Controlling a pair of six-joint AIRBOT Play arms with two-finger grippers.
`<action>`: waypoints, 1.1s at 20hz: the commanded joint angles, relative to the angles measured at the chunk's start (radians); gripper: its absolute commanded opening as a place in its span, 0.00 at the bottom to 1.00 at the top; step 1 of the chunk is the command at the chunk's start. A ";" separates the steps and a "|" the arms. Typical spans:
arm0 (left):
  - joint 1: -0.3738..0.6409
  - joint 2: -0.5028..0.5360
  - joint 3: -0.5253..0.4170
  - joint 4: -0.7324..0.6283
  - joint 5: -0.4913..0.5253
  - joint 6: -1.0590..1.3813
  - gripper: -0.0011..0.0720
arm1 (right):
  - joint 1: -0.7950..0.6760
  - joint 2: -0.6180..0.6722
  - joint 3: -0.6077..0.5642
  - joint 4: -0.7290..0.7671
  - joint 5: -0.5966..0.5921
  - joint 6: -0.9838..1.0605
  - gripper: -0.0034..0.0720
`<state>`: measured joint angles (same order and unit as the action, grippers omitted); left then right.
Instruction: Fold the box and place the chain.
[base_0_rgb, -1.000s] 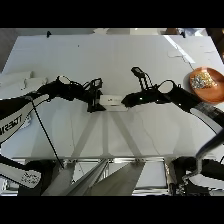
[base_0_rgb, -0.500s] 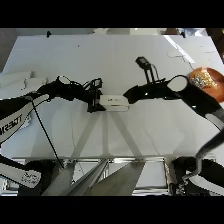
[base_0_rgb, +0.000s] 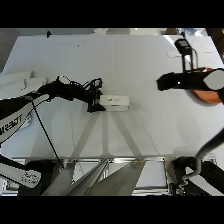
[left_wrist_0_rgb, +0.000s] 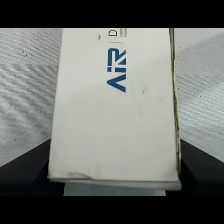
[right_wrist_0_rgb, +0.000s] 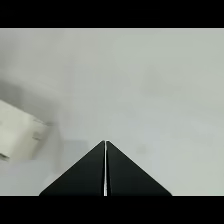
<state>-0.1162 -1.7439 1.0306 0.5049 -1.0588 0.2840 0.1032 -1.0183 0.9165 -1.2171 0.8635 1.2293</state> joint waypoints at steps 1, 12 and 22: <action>0.000 0.000 0.001 0.000 0.000 0.000 0.51 | -0.108 0.009 0.002 -0.179 0.078 0.049 0.07; 0.001 0.075 0.001 0.005 -0.005 -0.080 0.03 | -0.139 0.010 0.002 -0.166 0.079 0.050 0.07; 0.090 0.452 0.001 0.015 0.171 -0.425 0.02 | -0.139 0.010 0.002 -0.166 0.079 0.050 0.07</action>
